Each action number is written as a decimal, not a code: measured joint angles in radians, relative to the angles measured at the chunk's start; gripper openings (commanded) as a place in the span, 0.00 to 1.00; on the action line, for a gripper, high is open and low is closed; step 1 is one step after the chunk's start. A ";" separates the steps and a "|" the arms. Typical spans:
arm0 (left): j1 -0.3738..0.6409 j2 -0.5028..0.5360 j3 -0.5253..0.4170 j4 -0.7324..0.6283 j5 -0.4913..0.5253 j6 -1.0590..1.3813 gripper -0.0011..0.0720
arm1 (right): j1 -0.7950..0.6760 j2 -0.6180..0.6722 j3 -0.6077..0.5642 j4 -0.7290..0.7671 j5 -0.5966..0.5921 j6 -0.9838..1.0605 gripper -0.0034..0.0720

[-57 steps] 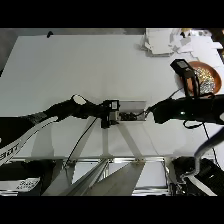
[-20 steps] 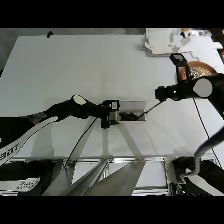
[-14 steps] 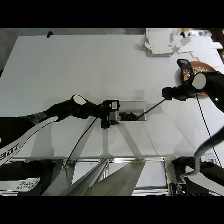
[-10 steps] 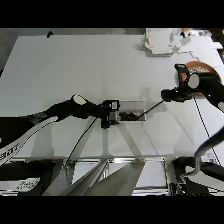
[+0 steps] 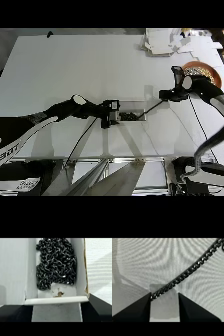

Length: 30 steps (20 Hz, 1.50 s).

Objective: Fold the box and place the chain.

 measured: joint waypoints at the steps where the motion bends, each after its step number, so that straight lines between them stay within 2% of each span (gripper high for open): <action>1: 0.000 0.000 0.000 0.000 0.000 0.000 0.11 | 0.000 -0.005 0.000 0.000 -0.002 0.002 0.36; 6: 0.000 0.000 0.000 0.000 0.000 0.000 0.11 | 0.000 -0.014 0.000 0.002 0.005 0.004 0.33; 7: 0.000 0.000 0.000 0.000 0.000 0.000 0.11 | 0.000 -0.015 0.000 0.003 0.006 0.005 0.24; 8: 0.000 0.000 0.000 0.000 0.000 0.000 0.11 | 0.000 -0.016 0.000 0.003 0.008 0.005 0.09; 9: 0.000 0.000 0.000 0.000 0.000 0.000 0.11 | 0.000 -0.016 0.000 0.004 0.010 0.006 0.07; 16: 0.000 0.000 0.000 0.000 0.000 0.000 0.11 | 0.000 0.015 0.000 0.007 0.101 -0.035 0.07; 20: 0.000 0.000 0.000 0.000 0.000 0.000 0.11 | 0.000 0.150 0.000 0.009 0.175 -0.082 0.07; 24: 0.000 0.000 0.000 0.000 0.000 0.000 0.11 | 0.000 0.360 0.000 0.051 0.227 -0.127 0.07; 30: 0.000 0.000 0.000 0.000 0.000 0.000 0.11 | 0.000 0.650 0.000 0.300 0.285 -0.260 0.07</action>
